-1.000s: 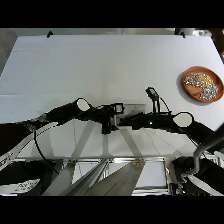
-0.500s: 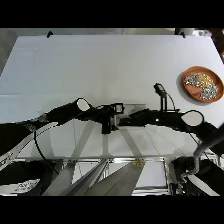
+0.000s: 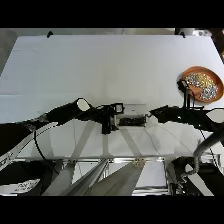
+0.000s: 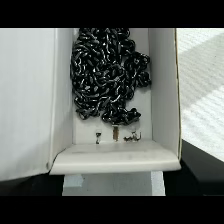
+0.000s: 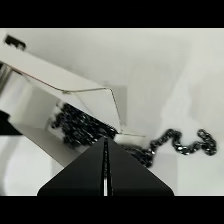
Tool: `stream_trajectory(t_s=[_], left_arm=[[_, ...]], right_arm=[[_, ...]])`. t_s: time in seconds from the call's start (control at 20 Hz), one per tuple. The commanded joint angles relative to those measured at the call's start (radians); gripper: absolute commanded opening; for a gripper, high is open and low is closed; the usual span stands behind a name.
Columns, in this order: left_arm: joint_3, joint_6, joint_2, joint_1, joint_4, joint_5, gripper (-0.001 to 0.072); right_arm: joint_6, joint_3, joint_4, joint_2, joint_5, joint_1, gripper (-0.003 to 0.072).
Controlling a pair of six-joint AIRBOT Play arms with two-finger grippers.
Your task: Fold the box and place the chain.
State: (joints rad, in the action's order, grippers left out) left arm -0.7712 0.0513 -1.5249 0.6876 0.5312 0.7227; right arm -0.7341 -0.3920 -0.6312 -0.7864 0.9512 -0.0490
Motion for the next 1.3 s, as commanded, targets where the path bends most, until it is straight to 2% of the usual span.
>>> stream_trajectory(t_s=[0.0,0.15,0.25,0.35,0.4,0.45,0.5,0.6,0.85,1.05,1.25], left_arm=[[0.000,0.000,0.000,0.000,0.000,0.000,0.0373],[0.000,0.000,0.000,0.000,0.000,0.000,0.0373],[0.000,0.000,0.000,0.000,0.000,0.000,0.0373],[0.000,0.000,0.000,0.000,0.000,0.000,0.0373],[0.000,0.000,0.000,0.000,0.000,0.000,0.0373],[0.000,0.000,0.000,0.000,0.000,-0.001,0.0373],[0.000,0.000,0.000,0.000,0.000,0.000,0.0373],[0.000,0.000,0.000,0.000,0.000,0.000,0.0373],[0.000,0.000,0.000,0.000,0.000,0.000,0.0373],[0.000,0.000,0.000,0.000,0.000,0.000,0.0373],[0.000,0.000,0.000,0.000,0.000,0.000,0.0373]], right_arm=[[0.194,-0.002,-0.063,-0.081,-0.013,-0.019,0.0012],[0.260,-0.031,-0.233,-0.110,-0.096,-0.019,0.0010],[0.395,-0.040,-0.327,-0.134,-0.093,-0.019,0.0010],[0.595,-0.040,-0.333,-0.158,-0.050,-0.003,0.0028],[0.666,-0.040,-0.334,-0.168,-0.029,0.014,0.0098],[0.724,-0.040,-0.334,-0.177,-0.016,0.037,0.0118],[0.764,-0.040,-0.333,-0.184,-0.016,0.062,0.0201],[0.821,-0.040,-0.333,-0.203,-0.021,0.111,0.0463],[0.874,-0.040,-0.329,-0.264,-0.049,0.187,0.0464],[0.930,-0.040,-0.320,-0.282,-0.124,0.225,0.0456],[1.015,-0.040,-0.212,-0.283,-0.163,0.224,0.0454]])
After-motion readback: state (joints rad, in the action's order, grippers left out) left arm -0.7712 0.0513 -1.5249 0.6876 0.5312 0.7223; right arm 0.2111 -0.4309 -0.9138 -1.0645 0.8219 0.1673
